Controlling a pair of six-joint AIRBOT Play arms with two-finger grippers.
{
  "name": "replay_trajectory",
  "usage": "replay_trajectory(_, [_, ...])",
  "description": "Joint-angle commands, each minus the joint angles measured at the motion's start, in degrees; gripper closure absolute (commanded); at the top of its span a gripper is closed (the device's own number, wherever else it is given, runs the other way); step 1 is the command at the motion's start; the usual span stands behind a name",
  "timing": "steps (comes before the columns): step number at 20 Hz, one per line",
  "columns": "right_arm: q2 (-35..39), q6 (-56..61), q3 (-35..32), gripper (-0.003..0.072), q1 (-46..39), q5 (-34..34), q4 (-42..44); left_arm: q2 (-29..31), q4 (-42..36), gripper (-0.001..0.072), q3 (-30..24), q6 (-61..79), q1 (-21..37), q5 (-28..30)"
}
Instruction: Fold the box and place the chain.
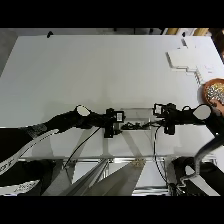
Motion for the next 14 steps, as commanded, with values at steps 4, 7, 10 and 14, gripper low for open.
replay_trajectory(4, [-6.3,-4.3,0.0,0.0435,-0.1,-1.4,-1.5,0.0,0.0,0.0397,0.0,0.0,0.0,0.0])
replay_trajectory(7, [-7.0,-6.7,0.0,0.0472,-0.1,-1.4,-0.2,0.0,0.0,0.0397,0.0,0.0,0.0,0.0])
replay_trajectory(10, [-7.0,-7.7,0.0,0.0664,-0.1,-1.3,2.0,0.0,0.0,0.0397,0.0,0.0,0.0,0.0])
replay_trajectory(14, [-5.3,-7.4,0.0,0.0665,-0.1,-0.9,2.5,0.0,0.0,0.0397,0.0,0.0,0.0,0.0])
